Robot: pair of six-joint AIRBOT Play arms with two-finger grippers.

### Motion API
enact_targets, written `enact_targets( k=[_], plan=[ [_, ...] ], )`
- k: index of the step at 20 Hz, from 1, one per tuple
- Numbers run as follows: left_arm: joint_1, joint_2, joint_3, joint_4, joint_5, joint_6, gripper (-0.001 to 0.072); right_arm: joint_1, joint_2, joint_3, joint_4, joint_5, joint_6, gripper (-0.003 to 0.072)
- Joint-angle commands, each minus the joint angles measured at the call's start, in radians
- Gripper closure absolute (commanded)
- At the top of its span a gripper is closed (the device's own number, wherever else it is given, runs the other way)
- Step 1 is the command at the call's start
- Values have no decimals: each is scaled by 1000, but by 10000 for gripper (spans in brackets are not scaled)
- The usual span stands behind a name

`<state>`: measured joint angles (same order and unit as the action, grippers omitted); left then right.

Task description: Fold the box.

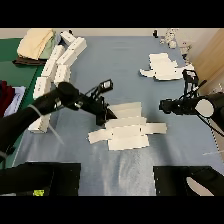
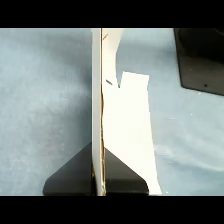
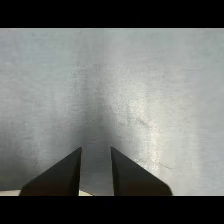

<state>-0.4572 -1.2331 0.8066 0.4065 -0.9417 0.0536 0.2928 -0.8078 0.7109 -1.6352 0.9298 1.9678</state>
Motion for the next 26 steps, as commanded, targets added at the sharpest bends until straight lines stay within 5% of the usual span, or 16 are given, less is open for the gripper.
enact_targets(
  k=[1,8,16,26],
  plan=[
    [-121,91,-158,-24,281,143,702,0,-4,14,-18,-12,40,537],
    [-179,85,-205,-19,325,91,697,0,-3,14,-2,-23,40,546],
    [-8,85,-53,87,-36,-32,698,0,-3,13,14,-22,40,546],
    [-24,-23,-52,82,-28,-24,698,0,-4,12,20,-23,40,546]
  ],
)
